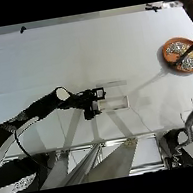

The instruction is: Fold the box and place the chain.

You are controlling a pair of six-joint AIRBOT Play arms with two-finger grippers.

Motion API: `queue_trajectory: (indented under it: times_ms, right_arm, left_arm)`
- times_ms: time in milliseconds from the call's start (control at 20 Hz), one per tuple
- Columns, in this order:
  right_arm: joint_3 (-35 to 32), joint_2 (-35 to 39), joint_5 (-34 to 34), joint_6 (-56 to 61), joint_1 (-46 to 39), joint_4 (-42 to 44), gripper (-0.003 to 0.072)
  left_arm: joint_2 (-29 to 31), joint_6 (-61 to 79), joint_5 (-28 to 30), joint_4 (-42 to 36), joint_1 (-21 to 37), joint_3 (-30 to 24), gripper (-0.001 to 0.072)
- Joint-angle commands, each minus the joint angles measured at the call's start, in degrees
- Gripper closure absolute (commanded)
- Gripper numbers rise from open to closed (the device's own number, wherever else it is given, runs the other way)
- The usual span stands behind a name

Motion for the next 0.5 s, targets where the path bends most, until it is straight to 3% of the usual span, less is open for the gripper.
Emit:
queue_trajectory:
  times_ms: [0, 250, 450]
  right_arm:
    - [-0.02, 8.61, 4.24, -0.42, 0.02, 3.65, 0.0678]
    - [-0.02, 17.53, 5.44, -0.31, 0.02, 9.88, 0.0678]
    - [-0.02, 18.73, 8.31, 0.48, 0.09, 15.58, 0.0678]
  left_arm:
    - [0.0, 0.0, 0.0, 0.02, 0.04, 0.07, 0.0696]
    - [0.0, 0.0, 0.02, 0.02, 0.04, 0.07, 0.0696]
    - [0.0, 0.0, 0.0, 0.02, 0.04, 0.07, 0.0696]
